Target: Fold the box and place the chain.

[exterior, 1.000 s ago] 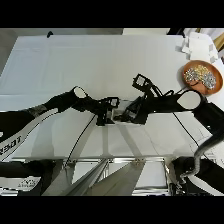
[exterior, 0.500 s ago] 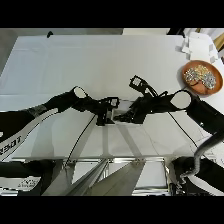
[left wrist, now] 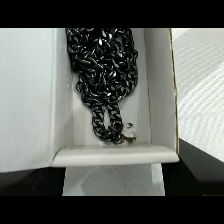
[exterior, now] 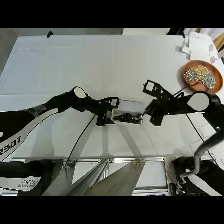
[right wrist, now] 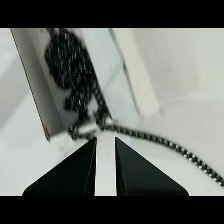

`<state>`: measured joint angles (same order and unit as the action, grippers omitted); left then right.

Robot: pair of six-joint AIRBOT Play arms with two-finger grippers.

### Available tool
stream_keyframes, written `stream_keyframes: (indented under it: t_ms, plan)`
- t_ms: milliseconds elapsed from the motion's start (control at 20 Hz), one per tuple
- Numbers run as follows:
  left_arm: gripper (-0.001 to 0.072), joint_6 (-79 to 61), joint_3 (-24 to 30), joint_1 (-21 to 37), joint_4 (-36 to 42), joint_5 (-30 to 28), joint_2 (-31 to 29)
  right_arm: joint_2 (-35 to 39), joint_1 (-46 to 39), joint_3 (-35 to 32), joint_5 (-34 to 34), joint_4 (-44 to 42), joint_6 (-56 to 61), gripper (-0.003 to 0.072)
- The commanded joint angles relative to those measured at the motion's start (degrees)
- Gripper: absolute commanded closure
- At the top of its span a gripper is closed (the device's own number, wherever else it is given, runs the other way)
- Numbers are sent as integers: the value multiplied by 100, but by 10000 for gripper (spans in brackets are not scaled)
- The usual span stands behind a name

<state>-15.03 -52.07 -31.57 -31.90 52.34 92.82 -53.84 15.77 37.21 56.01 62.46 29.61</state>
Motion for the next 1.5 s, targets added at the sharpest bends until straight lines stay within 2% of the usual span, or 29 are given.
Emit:
stream_keyframes:
  t_ms: [0,100,200,300,400,500,650,900,1050,1150,1200,1300,1400,1450]
  plan:
    - [318,0,-2,4,0,-2,-4,50,-173,-656,-238,98,-1432,539]
    - [318,0,-2,4,0,-2,-4,46,-173,-1108,-907,-149,-1910,296]
    - [318,0,-2,4,0,0,-4,33,-173,-1480,-1563,-448,-2166,280]
    - [318,0,-2,4,0,0,-4,31,-173,-1681,-1810,-911,-2826,300]
    - [318,0,-2,4,0,0,-4,-33,-170,-1705,-1770,-1460,-3482,391]
    - [318,0,-2,4,0,-2,-4,-195,-79,-1705,-1810,-1766,-3788,398]
    - [318,0,-2,4,0,0,-4,-509,149,-1705,-1912,-1764,-3926,397]
    - [318,0,-2,4,0,0,-4,-599,177,-1705,-2133,-1751,-3912,398]
    - [318,0,-2,4,0,-2,-4,-732,179,-1705,-2138,-1746,-3912,456]
    - [318,0,-2,4,0,-2,-4,-778,177,-1705,-2184,-1738,-3912,467]
    - [318,0,-2,4,0,0,-4,-776,177,-1705,-2201,-1705,-3910,518]
    - [318,0,-2,4,0,-2,-4,-776,177,-1705,-2197,-1604,-3891,561]
    - [318,0,-2,4,0,-2,-4,-776,177,-1705,-2199,-1309,-3670,656]
    - [318,0,-2,4,0,-2,-4,-769,177,-1705,-2194,-1161,-3541,675]
